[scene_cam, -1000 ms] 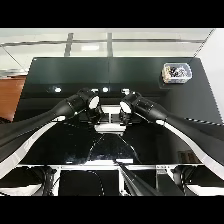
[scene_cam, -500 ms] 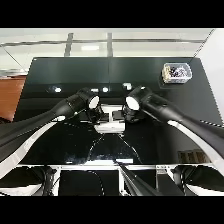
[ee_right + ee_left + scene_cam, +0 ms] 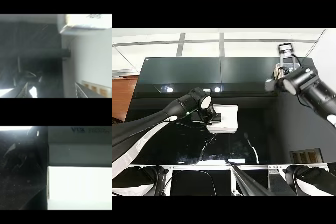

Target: Fold the box and place the chain.

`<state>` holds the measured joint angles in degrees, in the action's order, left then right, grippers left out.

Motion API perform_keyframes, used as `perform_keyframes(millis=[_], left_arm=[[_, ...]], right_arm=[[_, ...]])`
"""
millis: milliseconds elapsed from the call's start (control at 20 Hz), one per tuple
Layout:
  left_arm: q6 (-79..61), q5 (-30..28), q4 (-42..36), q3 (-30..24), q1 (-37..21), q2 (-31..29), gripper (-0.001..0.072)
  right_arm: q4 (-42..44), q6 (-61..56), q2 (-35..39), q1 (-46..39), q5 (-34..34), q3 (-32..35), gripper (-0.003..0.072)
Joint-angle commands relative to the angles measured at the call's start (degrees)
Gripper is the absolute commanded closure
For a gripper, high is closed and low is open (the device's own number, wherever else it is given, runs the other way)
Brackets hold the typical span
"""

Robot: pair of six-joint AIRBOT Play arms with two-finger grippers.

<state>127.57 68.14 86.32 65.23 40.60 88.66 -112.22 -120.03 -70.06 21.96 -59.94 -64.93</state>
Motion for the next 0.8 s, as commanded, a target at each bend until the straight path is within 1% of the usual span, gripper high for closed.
perform_keyframes(millis=[0, 50, 100, 200, 250, 300, 350, 400, 450, 600, 750], left_arm=[[-0.1, 0.0, 0.0, 0.0, 0.0, 0.0, 0.0682], [0.0, 0.0, 0.0, 0.0, 0.0, 0.0, 0.0682], [0.0, -0.1, 0.0, 0.0, 0.0, 0.0, 0.0682], [0.0, -0.1, 0.0, 0.0, 0.0, 0.0, 0.0681], [0.0, 0.0, 0.0, 0.0, 0.0, 0.0, 0.0682], [0.0, 0.0, 0.0, 0.0, 0.0, 0.0, 0.0682], [0.0, 0.0, 0.0, 0.0, 0.0, 0.0, 0.0682], [0.0, 0.0, 0.0, 0.0, 0.0, 0.0, 0.0681], [0.0, 0.0, 0.0, 0.0, 0.0, 0.0, 0.0682], [0.0, 0.0, 0.0, 0.0, 0.0, 0.0, 0.0682], [0.0, 0.0, 0.0, 0.0, 0.0, 0.0, 0.0682]], right_arm=[[9.2, -1.1, -7.2, -14.4, 14.7, -1.9, -0.0018], [14.7, -1.2, -11.3, -18.0, 14.9, -5.7, -0.0018], [20.3, -1.2, -16.0, -21.2, 12.8, -11.3, -0.0018], [29.9, -2.9, -25.8, -25.8, 4.7, -24.1, -0.0018], [33.6, -5.7, -30.4, -27.5, 0.2, -30.4, -0.0017], [36.3, -8.9, -33.9, -28.6, -2.9, -35.1, -0.0015], [37.9, -12.2, -36.6, -29.4, -4.8, -38.5, 0.0084], [38.8, -15.1, -38.4, -29.9, -5.0, -40.6, 0.0113], [38.8, -17.3, -39.4, -30.2, -4.0, -41.7, 0.0113], [39.2, -20.3, -40.6, -30.2, 0.0, -42.1, 0.0120], [40.0, -20.7, -41.8, -30.1, 0.4, -42.1, 0.0120]])
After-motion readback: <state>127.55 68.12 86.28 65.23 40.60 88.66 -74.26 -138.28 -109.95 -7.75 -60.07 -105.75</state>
